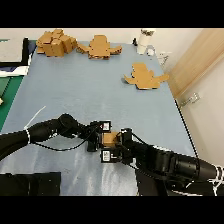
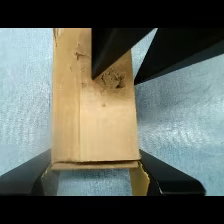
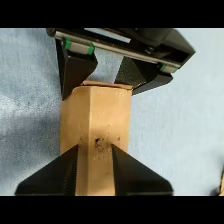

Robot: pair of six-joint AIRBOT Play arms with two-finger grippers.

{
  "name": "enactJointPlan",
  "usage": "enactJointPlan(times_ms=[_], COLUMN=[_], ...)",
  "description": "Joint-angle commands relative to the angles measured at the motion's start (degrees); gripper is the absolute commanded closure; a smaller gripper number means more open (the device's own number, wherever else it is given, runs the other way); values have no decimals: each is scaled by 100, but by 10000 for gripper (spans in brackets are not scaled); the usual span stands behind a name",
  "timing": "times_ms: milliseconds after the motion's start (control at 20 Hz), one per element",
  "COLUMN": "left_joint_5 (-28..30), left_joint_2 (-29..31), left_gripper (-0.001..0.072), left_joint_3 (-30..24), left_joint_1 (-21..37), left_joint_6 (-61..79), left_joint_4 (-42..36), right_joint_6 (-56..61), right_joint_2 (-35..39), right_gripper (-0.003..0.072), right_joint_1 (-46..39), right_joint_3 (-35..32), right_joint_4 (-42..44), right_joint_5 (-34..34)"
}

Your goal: Fold the box.

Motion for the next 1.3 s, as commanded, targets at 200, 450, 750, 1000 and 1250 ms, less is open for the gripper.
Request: enactJointPlan(times_ms=[200, 450, 750, 1000, 1250], left_joint_5=[-9, -9, -9, -9, -9], left_joint_2=[2, 2, 2, 2, 2], left_gripper=[181, 181, 181, 181, 181], left_joint_3=[4, 4, 4, 4, 4], left_joint_1=[2, 2, 2, 2, 2], left_joint_6=[13, 13, 13, 13, 13], left_joint_4=[9, 9, 9, 9, 9], right_joint_6=[39, 44, 52, 48, 46], right_joint_2=[105, 258, 256, 243, 243], right_gripper=[495, 498, 538, 538, 539], right_joint_1=[9, 7, 7, 7, 9], right_joint_3=[140, 153, 162, 162, 160], right_joint_4=[-103, -245, -337, -109, -26], right_joint_5=[-186, -284, -214, -212, -208])
